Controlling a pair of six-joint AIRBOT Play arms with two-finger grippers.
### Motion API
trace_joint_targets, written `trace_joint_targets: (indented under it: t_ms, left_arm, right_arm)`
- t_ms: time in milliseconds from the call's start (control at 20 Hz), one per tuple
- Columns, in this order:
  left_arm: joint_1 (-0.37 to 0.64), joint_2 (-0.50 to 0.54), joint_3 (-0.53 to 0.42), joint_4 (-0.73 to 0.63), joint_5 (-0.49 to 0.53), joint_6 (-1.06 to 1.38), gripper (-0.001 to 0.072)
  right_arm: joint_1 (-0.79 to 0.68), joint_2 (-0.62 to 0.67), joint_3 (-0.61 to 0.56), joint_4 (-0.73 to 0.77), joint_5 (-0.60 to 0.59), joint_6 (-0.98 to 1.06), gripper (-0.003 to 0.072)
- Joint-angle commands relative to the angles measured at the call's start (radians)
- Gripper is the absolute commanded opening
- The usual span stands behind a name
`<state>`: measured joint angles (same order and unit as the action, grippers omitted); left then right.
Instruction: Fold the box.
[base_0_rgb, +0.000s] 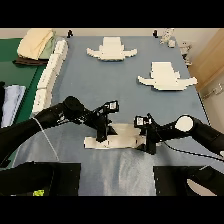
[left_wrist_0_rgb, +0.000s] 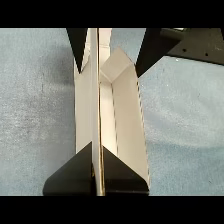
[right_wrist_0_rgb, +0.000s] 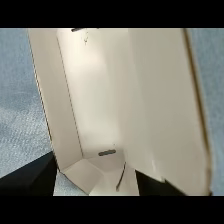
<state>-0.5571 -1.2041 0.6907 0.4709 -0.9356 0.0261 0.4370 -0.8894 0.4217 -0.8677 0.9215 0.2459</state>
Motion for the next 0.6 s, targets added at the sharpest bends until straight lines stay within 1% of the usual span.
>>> trace_joint_targets:
  t_ms: [0,150,250,350,550]
  left_arm:
    - [0.000,0.000,0.001,0.000,0.000,0.000,0.0016]
    - [0.000,0.000,0.001,0.000,0.001,0.000,0.0016]
    - [-0.001,0.000,0.001,0.000,0.000,0.000,0.0016]
    - [0.000,-0.001,0.001,0.000,0.001,0.000,0.0016]
    - [0.000,0.000,0.001,0.000,0.000,0.000,0.0016]
  right_arm:
    - [-0.056,-0.051,-0.026,0.141,-0.032,-0.201,0.0718]
    - [-0.057,-0.104,-0.029,0.149,-0.039,-0.229,0.0718]
    - [-0.057,-0.114,-0.039,0.148,-0.039,-0.229,0.0715]
    - [-0.057,-0.113,-0.051,0.142,-0.039,-0.232,0.0660]
    - [-0.057,-0.113,-0.058,0.143,-0.044,-0.282,0.0659]
